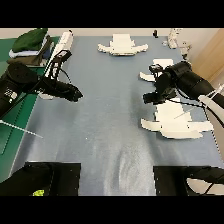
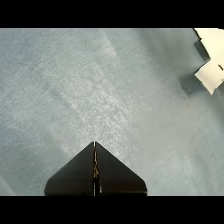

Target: Fold the box.

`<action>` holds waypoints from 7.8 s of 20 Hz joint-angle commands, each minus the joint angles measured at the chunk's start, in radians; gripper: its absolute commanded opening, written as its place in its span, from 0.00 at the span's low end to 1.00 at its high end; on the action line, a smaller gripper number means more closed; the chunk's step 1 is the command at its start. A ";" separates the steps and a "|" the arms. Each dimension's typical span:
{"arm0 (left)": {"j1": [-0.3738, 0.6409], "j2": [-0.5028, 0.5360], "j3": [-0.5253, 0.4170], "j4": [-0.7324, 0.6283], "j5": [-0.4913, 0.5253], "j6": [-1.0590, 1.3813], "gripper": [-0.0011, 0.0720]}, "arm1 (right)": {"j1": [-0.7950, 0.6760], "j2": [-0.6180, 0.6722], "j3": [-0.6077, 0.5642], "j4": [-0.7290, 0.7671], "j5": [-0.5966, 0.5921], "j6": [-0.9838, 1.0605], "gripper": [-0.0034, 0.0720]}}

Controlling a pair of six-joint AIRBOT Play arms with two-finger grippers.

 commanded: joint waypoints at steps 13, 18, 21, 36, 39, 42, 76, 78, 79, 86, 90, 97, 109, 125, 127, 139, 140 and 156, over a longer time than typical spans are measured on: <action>0.000 0.000 0.000 0.000 0.000 0.000 0.04 | 0.000 0.000 0.001 0.000 0.000 0.000 0.07; 0.000 0.000 0.000 0.000 0.000 0.000 0.04 | 0.000 0.000 0.001 0.096 0.011 0.001 0.07; 0.000 0.000 0.000 0.000 0.001 0.000 0.04 | 0.000 0.000 0.001 0.256 0.032 0.002 0.07; -0.001 0.000 0.000 -0.002 0.011 -0.053 0.04 | -0.921 -0.067 0.159 0.065 -0.316 -0.170 0.65; 0.000 0.000 0.000 -0.027 0.006 -0.097 0.04 | -1.113 -0.131 0.160 0.258 -0.343 -0.393 0.65; 0.000 0.000 0.000 -0.048 0.001 -0.132 0.04 | -1.243 -0.187 0.161 0.305 -0.359 -0.475 0.65; 0.250 -0.007 -0.001 -0.150 -0.231 -0.201 0.04 | -0.538 0.202 -0.336 0.762 -0.014 -0.325 0.04; 0.256 -0.011 -0.012 -0.156 -0.228 -0.201 0.04 | -0.446 0.343 -0.486 0.755 0.104 -0.216 0.04; 0.254 -0.017 -0.023 -0.164 -0.229 -0.201 0.04 | -0.410 0.402 -0.548 0.739 0.147 -0.159 0.05; 0.190 -0.088 -0.053 -0.174 -0.233 -0.144 0.59 | -0.389 0.392 -0.618 0.614 0.009 -0.117 0.35; 0.141 -0.106 -0.053 -0.174 -0.201 -0.144 0.73 | -0.388 0.323 -0.613 0.706 0.029 -0.268 0.34; 0.125 -0.106 -0.053 -0.195 -0.153 -0.150 0.73 | -0.359 0.295 -0.609 0.779 0.105 -0.436 0.04; 0.123 -0.353 -0.057 -0.337 -0.243 -0.038 0.73 | -0.035 0.570 -0.763 0.764 0.326 -0.410 0.04; -0.077 -0.719 0.084 -0.517 -0.322 0.208 0.73 | -0.035 0.555 -0.763 0.764 0.322 -0.408 0.04; -0.096 -0.719 0.090 -0.514 -0.336 0.232 0.73 | -0.035 0.548 -0.763 0.764 0.317 -0.408 0.04; -0.102 -0.719 0.101 -0.407 -0.396 0.275 0.10 | -0.035 0.546 -0.764 0.764 0.316 -0.408 0.04; -0.102 -0.719 0.101 -0.407 -0.400 0.282 0.04 | -0.035 0.546 -0.764 0.763 0.316 -0.408 0.04; -0.153 -0.640 0.134 -0.480 -0.387 0.630 0.03 | -0.056 0.547 -0.628 -0.047 0.285 0.118 0.37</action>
